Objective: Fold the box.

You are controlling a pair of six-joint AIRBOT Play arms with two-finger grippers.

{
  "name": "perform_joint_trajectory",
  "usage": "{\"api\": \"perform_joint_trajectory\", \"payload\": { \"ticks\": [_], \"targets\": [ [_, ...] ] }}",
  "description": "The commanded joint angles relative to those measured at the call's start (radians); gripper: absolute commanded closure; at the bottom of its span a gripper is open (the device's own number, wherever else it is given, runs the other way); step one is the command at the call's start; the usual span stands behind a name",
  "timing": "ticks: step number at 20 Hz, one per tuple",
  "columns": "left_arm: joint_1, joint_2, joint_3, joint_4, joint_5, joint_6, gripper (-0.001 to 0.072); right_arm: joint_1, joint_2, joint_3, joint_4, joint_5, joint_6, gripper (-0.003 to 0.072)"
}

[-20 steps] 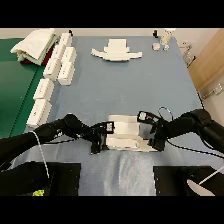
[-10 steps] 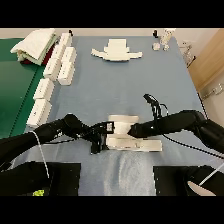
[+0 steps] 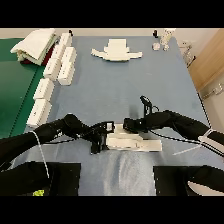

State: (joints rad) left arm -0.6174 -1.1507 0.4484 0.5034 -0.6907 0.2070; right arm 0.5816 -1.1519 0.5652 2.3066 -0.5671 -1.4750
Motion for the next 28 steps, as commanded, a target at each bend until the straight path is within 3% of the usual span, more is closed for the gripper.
{"api": "perform_joint_trajectory", "payload": {
  "ticks": [1, 7, 10, 13, 15, 16, 17, 18, 19, 22, 28],
  "targets": [
    [0.0, 0.0, 0.0, 0.001, 0.0, 0.002, 0.0198, 0.0, -0.019, 0.007, -0.01, 0.018, -0.05, 0.0592],
    [0.0, 0.0, 0.0, 0.001, 0.0, 0.002, 0.0199, 0.0, 0.128, 0.051, -0.213, -0.031, -0.097, 0.0593],
    [0.0, 0.0, 0.0, 0.001, 0.0, 0.002, 0.0198, 0.0, 0.243, 0.051, -0.315, -0.181, -0.138, 0.0592],
    [0.0, 0.0, 0.0, 0.001, 0.0, 0.002, 0.0199, 0.013, 0.353, 0.035, -0.322, -0.392, -0.302, 0.0592],
    [0.0, 0.0, 0.0, 0.001, 0.0, 0.002, 0.0198, 0.051, 0.425, -0.018, -0.327, -0.473, -0.433, 0.0589],
    [0.0, 0.0, 0.0, 0.001, 0.0, 0.002, 0.0198, 0.068, 0.456, -0.05, -0.343, -0.49, -0.477, 0.0472],
    [0.0, 0.0, 0.0, 0.001, 0.0, 0.002, 0.0198, 0.076, 0.481, -0.08, -0.388, -0.497, -0.505, 0.0211],
    [0.0, 0.0, 0.0, 0.001, 0.0, 0.002, 0.0199, 0.078, 0.496, -0.104, -0.44, -0.499, -0.549, 0.0076],
    [0.0, 0.0, 0.0, 0.001, 0.0, 0.002, 0.0198, 0.078, 0.5, -0.12, -0.489, -0.498, -0.602, 0.0012],
    [0.0, 0.0, 0.0, 0.001, 0.0, 0.002, 0.0198, 0.078, 0.491, -0.128, -0.568, -0.487, -0.759, 0.0012],
    [0.0, 0.0, 0.0, 0.001, 0.0, 0.002, 0.0199, 0.079, 0.432, -0.144, -0.506, -0.334, -0.962, 0.0041]
  ]
}}
